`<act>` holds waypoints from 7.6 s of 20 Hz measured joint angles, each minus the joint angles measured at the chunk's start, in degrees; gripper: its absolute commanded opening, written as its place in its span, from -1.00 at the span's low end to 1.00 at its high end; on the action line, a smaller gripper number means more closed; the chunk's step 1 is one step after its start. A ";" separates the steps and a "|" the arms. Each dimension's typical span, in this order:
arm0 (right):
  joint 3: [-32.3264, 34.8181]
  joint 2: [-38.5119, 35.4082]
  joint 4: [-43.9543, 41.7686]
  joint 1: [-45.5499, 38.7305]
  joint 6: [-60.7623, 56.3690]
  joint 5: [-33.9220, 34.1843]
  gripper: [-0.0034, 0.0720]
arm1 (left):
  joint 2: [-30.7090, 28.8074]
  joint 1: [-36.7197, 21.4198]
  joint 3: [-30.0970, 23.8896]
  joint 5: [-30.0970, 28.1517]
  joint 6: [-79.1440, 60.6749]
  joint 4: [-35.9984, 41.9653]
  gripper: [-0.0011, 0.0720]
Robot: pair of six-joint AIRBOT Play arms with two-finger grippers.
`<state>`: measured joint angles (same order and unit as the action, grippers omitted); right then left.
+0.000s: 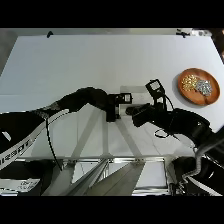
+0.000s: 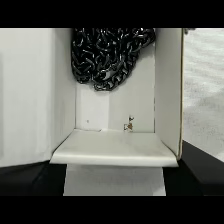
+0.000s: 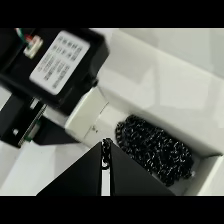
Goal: Fold the box and place the chain.
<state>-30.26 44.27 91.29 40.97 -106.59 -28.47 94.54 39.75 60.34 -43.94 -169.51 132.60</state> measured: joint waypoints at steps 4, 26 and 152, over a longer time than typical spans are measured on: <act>-0.07 -0.09 0.00 -3.98 0.02 5.22 -0.88 | 0.00 0.00 0.00 0.00 -0.02 -0.02 0.11; 0.02 6.21 -3.52 -10.54 9.18 -5.49 -0.23 | 0.00 0.00 0.00 0.00 -0.02 0.00 0.11; -19.34 23.37 -17.14 -13.20 67.95 -24.57 -0.43 | 0.00 -0.04 0.00 0.00 0.37 0.15 0.11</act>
<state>-49.60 67.64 74.15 27.77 -38.63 -53.04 94.54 39.70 60.34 -43.94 -169.14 132.75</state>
